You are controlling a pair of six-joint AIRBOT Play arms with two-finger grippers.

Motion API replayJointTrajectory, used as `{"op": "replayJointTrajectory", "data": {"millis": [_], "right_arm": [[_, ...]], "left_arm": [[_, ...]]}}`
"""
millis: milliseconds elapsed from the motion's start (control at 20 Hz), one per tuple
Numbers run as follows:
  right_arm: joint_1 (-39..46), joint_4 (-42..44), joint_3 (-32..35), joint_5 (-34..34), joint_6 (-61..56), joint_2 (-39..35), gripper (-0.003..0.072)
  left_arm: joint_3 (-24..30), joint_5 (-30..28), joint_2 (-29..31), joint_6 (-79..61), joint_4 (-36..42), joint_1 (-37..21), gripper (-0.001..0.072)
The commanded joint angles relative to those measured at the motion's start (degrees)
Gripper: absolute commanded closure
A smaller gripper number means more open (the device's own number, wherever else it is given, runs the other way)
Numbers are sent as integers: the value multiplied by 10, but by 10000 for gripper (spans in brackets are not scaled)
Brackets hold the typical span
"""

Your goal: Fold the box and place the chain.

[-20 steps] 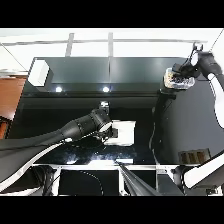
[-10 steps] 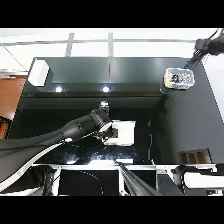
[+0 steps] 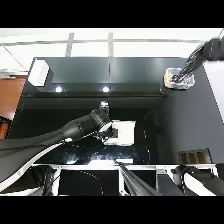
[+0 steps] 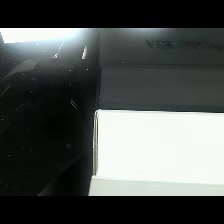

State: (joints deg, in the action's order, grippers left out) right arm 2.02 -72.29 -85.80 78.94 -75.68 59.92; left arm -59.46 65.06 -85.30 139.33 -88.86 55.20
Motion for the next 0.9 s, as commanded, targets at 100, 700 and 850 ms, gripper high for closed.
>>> {"op": "replayJointTrajectory", "data": {"millis": [100,700,850], "right_arm": [[-74,124,181,94,70,-103,654],[-242,255,301,45,78,-98,655],[-261,257,301,15,78,-74,654]], "left_arm": [[0,0,0,0,0,0,682],[0,-1,0,0,0,0,682],[0,-1,0,0,0,0,682]]}}
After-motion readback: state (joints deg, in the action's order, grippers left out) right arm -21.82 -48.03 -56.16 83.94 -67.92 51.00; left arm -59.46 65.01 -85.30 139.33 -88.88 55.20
